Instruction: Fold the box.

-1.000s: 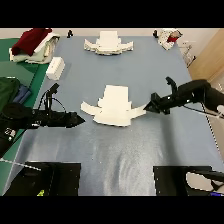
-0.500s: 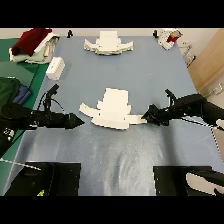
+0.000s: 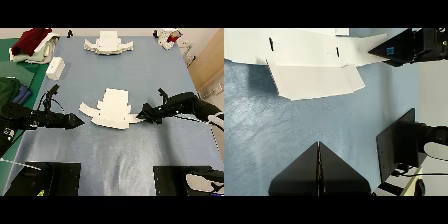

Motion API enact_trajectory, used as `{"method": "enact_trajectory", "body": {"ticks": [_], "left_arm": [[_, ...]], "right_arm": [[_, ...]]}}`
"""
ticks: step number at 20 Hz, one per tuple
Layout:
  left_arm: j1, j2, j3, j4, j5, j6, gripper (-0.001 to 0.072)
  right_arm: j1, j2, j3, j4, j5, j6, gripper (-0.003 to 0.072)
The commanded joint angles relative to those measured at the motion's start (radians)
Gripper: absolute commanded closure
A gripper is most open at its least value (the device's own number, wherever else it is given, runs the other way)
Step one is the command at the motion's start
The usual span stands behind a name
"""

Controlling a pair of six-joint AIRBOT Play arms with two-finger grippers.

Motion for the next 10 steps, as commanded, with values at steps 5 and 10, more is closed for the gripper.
{"method": "enact_trajectory", "body": {"ticks": [5,10], "left_arm": [[0.002,0.000,0.000,0.001,0.011,-0.001,0.0696],[0.003,-0.101,0.106,0.032,0.002,-0.006,0.0384]], "right_arm": [[0.069,-0.043,0.052,-0.003,0.009,-0.048,0.0682],[0.190,0.035,0.012,-0.023,0.003,-0.168,0.0683]]}}
